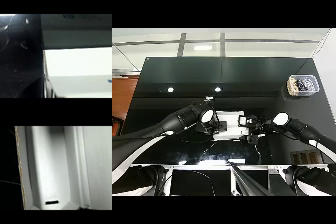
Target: Fold the box and place the chain.
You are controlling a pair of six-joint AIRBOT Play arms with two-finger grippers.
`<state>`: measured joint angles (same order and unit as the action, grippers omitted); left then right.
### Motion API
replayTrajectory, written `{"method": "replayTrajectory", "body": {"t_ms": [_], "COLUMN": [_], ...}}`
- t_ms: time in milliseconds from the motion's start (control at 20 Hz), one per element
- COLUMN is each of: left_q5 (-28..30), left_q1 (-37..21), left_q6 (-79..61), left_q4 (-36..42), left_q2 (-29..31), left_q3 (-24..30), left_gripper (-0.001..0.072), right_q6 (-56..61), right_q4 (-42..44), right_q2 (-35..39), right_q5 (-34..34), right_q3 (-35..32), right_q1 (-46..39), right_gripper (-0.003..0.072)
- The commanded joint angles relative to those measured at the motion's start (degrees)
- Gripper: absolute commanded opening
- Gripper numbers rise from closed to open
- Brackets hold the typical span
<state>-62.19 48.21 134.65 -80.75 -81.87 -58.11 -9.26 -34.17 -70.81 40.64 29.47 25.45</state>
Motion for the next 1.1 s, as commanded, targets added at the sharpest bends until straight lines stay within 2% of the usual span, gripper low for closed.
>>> {"method": "replayTrajectory", "body": {"t_ms": [0,50,100,600,650,700,750,1050], "left_q5": [0.0,-0.1,-0.3,-1.3,-1.2,-1.0,-0.7,0.2], "left_q1": [0.0,0.0,0.0,0.2,0.3,0.4,0.5,0.7], "left_q6": [0.9,0.9,0.9,3.6,3.6,3.6,3.6,3.6], "left_q4": [-0.2,0.0,0.0,-2.9,-2.9,-2.9,-3.0,-2.7], "left_q2": [0.0,0.0,0.0,-0.5,-0.5,-0.5,-0.5,-1.2], "left_q3": [0.0,0.0,0.0,0.0,0.0,0.0,0.0,0.0], "left_gripper": [0.0335,0.0477,0.0488,0.0483,0.0473,0.0374,0.0334,0.0334], "right_q6": [0.0,0.0,0.0,0.0,0.0,0.0,0.0,0.0], "right_q4": [0.0,0.0,0.0,0.0,0.0,0.0,0.0,0.0], "right_q2": [0.0,0.0,0.0,0.0,0.0,0.0,0.0,0.0], "right_q5": [0.0,0.0,0.0,0.0,0.0,0.0,0.0,0.0], "right_q3": [0.0,0.0,0.0,0.0,0.0,0.0,0.0,0.0], "right_q1": [0.0,0.0,0.0,0.0,0.0,0.0,0.0,0.0], "right_gripper": [0.0433,0.0433,0.0433,0.0433,0.0433,0.0433,0.0433,0.0433]}}
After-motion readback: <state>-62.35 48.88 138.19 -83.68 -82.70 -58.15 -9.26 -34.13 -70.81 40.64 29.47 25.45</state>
